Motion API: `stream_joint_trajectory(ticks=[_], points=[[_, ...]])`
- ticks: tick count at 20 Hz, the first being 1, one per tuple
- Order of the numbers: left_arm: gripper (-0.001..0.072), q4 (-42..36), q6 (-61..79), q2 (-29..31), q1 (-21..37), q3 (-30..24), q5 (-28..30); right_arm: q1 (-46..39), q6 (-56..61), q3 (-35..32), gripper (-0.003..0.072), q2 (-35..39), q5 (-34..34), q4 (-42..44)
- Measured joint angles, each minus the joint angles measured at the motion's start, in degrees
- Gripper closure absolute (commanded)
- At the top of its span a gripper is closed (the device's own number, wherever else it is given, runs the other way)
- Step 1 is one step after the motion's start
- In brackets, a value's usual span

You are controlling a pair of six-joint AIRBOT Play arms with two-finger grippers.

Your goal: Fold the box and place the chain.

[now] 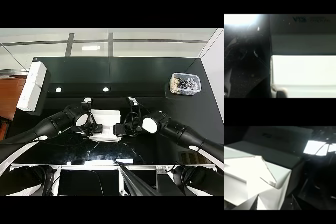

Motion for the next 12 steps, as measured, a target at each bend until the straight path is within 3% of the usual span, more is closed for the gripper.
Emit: stream_joint_trajectory(ticks=[2,5,12], points=[[0.068,0.0,0.0,0.0,0.0,0.0,0.0,1.0,2.8,1.7,0.0335,-0.7,2.4,-2.8],[0.068,0.0,0.0,0.0,0.0,0.0,0.0,2.2,5.2,3.7,0.0373,-1.6,5.2,-5.5],[0.068,0.0,0.0,0.0,0.0,0.0,0.0,3.5,7.7,6.9,0.0373,-3.9,8.8,-8.6]])
